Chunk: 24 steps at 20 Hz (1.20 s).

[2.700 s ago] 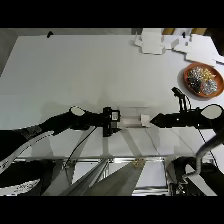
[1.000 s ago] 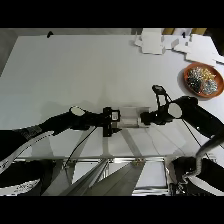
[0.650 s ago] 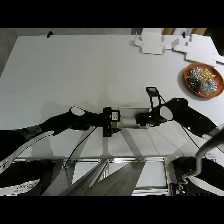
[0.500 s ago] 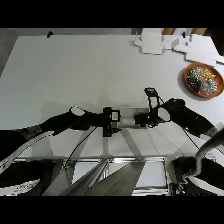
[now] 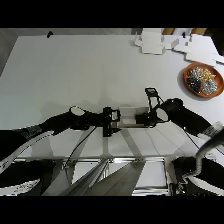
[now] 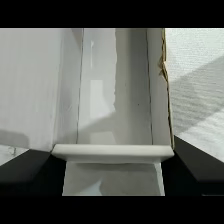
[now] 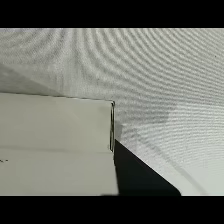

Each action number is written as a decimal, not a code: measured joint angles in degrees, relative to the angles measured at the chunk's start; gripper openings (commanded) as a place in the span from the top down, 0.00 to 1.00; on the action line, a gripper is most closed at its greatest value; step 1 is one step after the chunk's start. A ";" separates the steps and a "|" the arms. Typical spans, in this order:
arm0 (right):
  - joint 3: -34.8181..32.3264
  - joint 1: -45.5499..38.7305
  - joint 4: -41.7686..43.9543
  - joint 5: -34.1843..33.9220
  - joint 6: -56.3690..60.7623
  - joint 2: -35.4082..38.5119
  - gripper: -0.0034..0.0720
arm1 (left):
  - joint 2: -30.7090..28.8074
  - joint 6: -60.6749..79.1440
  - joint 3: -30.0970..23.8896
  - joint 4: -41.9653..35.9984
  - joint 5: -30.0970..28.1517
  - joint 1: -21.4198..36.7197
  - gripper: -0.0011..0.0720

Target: Fold the box and place the chain.

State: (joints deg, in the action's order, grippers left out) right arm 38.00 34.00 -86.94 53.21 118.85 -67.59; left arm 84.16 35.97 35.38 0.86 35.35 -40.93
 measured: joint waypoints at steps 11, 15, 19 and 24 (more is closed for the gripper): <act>-0.02 0.02 -1.66 0.17 1.73 -0.50 0.73 | 0.00 -0.02 0.00 0.02 0.04 -0.02 0.79; 0.00 0.02 -1.55 0.48 2.78 -1.09 0.93 | 0.00 -0.28 0.00 -0.15 0.15 -0.02 0.79; -0.04 0.04 -1.90 1.60 1.60 -1.18 0.58 | 0.00 -0.04 0.00 0.09 0.04 -0.02 0.79; 1.22 0.04 -2.51 5.92 -5.86 3.10 0.58 | 0.00 -0.02 0.02 0.04 0.00 -0.02 0.80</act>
